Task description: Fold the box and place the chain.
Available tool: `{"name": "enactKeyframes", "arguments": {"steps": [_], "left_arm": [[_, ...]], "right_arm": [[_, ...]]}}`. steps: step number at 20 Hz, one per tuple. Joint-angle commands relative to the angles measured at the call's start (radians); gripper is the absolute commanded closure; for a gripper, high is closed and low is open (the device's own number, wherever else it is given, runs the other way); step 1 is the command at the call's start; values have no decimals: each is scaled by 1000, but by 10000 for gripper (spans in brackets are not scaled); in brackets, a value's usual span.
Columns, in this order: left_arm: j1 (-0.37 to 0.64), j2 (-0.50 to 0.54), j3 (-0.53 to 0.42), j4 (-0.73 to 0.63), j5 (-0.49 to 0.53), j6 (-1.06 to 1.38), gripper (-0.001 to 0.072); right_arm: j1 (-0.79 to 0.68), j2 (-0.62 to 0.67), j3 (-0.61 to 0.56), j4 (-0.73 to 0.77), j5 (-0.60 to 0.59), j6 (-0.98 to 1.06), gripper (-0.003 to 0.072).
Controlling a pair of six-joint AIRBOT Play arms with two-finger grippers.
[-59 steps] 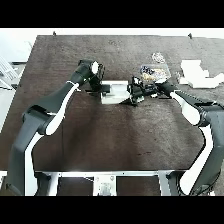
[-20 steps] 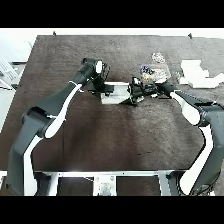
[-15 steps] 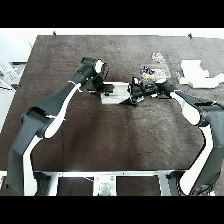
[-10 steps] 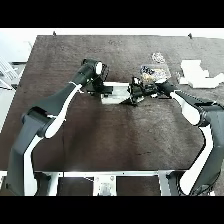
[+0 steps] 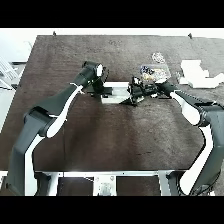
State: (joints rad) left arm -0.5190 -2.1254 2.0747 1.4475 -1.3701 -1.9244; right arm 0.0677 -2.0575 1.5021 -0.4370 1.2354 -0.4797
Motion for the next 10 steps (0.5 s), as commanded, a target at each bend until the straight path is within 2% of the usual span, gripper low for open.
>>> {"name": "enactKeyframes", "arguments": {"steps": [1, 2, 3, 4, 5, 6, 10], "left_arm": [[0, -1, 0, 0, 1, -6, 226], [0, -1, 0, 0, 0, -6, 379], [0, -1, 0, 0, 3, -6, 495], [0, -1, 0, 0, 5, -6, 500], [0, 0, 1, 0, 7, -6, 545], [-3, 0, 2, 1, 18, -5, 685], [-10, 0, 4, 7, 28, 14, 689]], "right_arm": [[1, 0, 0, 0, 0, 0, 105], [1, 0, 0, 0, 0, 0, 106], [1, 0, 0, 0, 0, 0, 106], [1, 0, 0, 0, 0, 0, 106], [1, 0, 0, 0, 0, 0, 106], [1, 0, 0, 0, 0, 0, 106], [1, 0, 0, 0, 0, 0, 106]]}}
